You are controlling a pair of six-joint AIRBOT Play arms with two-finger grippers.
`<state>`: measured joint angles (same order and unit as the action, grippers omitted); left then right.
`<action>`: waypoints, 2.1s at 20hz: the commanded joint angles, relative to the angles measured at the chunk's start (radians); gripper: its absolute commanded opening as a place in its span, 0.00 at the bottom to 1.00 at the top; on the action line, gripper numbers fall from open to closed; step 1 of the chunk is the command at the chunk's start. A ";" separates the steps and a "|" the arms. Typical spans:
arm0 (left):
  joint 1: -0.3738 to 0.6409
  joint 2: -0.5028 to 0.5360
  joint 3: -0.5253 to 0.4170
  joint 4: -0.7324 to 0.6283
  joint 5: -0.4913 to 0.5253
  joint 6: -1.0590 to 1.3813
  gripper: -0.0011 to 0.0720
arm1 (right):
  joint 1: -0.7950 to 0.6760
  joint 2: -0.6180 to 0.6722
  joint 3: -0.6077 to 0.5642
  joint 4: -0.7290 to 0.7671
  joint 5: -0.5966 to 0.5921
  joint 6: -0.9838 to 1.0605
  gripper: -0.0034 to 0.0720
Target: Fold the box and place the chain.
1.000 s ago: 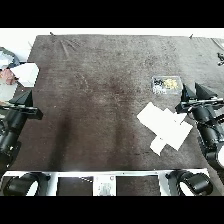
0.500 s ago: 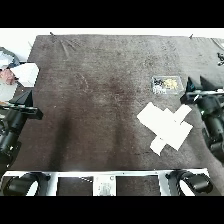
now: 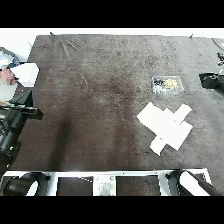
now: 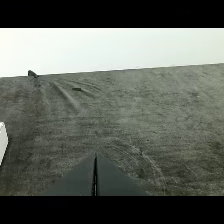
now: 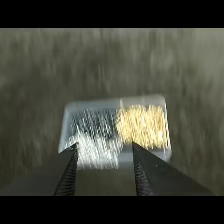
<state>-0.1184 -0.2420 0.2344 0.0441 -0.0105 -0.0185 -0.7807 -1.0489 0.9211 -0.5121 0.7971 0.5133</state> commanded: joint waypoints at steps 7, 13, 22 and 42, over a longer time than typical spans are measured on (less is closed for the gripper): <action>0.000 0.001 0.000 0.000 0.000 0.000 0.03 | -0.090 -0.526 0.546 -0.589 0.564 0.085 0.61; 0.000 0.001 0.000 0.000 0.000 0.000 0.03 | -0.022 -0.787 0.801 -0.627 0.710 0.002 0.61; 0.000 0.001 0.000 0.000 0.000 0.000 0.03 | -0.010 -0.866 0.880 -0.637 0.776 -0.024 0.61; 0.000 0.001 0.000 0.000 0.000 0.000 0.03 | 0.000 -0.878 0.797 -0.652 0.829 -0.234 0.71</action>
<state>-0.1184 -0.2420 0.2344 0.0444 -0.0105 -0.0181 -0.7879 -1.9217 1.7206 -1.1610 1.6421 0.3046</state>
